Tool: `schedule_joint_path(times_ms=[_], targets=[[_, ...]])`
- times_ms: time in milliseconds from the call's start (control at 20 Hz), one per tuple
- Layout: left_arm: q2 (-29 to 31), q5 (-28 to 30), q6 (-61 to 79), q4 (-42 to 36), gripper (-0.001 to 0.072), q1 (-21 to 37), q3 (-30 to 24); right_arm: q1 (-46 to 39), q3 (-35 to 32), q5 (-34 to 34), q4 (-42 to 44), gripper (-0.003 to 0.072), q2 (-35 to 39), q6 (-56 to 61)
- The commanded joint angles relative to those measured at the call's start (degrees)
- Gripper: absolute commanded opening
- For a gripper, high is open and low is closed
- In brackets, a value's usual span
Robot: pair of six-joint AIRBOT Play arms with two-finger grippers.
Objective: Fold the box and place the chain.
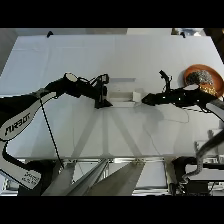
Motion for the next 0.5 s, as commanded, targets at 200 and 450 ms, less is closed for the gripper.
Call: schedule_joint_path(times_ms=[200,450], targets=[[0.0,0.0,0.0,0.0,0.0259,0.0,0.0,0.0,0.0,3.0,6.6,0.0005,1.6,-3.3],[0.0,0.0,0.0,0.0,0.0259,0.0,0.0,0.0,0.0,1.0,7.2,0.0006,2.5,-3.3]])
